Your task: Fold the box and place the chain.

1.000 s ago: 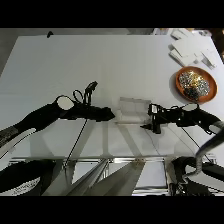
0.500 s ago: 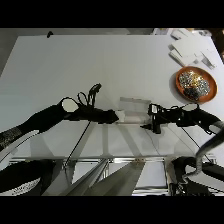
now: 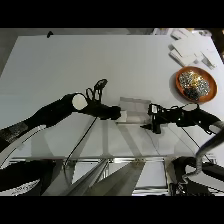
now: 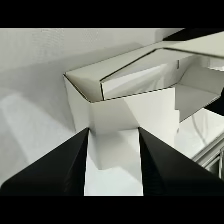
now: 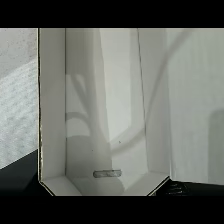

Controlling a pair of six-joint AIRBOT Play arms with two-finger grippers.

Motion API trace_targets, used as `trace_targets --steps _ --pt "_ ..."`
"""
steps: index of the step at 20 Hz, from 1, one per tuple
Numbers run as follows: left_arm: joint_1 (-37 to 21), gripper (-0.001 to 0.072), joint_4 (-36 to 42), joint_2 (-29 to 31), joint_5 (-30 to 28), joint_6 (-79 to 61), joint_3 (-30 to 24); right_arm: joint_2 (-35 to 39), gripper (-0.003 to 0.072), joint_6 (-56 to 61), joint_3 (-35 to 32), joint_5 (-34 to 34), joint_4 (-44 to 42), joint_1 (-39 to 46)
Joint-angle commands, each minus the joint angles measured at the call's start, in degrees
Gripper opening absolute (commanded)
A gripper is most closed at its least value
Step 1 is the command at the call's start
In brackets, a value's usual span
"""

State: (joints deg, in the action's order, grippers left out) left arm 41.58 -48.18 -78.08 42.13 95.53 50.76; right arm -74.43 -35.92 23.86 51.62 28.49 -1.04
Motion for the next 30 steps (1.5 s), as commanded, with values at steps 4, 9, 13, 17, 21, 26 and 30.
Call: trace_targets --steps 4,9,13,17,21,26,30 --pt "3.2 0.0357 -15.5 -3.5 7.2 16.4 7.1 0.0 0.0339 0.0 0.0 0.0 0.0 0.0" --pt "6.3 0.0357 -22.5 -7.4 12.8 24.8 13.3 0.0 0.0339 0.0 0.0 0.0 0.0 0.0" --pt "9.0 0.0356 -25.5 -12.5 17.5 29.6 19.9 0.0 0.0339 0.0 0.0 0.0 0.0 0.0" --pt "10.6 0.0351 -28.2 -15.8 20.8 35.2 24.7 0.0 0.0339 0.0 0.0 0.0 0.0 0.0" --pt "11.0 0.0323 -30.7 -18.2 25.6 37.4 29.4 0.0 0.0339 0.0 0.0 0.0 0.0 0.0" --pt "11.1 0.0268 -31.9 -23.6 32.9 38.4 37.0 0.0 0.0339 0.0 0.0 0.0 0.0 0.0" --pt "11.4 0.0269 -36.2 -25.9 38.0 38.2 38.7 0.0 0.0339 0.0 0.0 0.0 0.0 0.0"
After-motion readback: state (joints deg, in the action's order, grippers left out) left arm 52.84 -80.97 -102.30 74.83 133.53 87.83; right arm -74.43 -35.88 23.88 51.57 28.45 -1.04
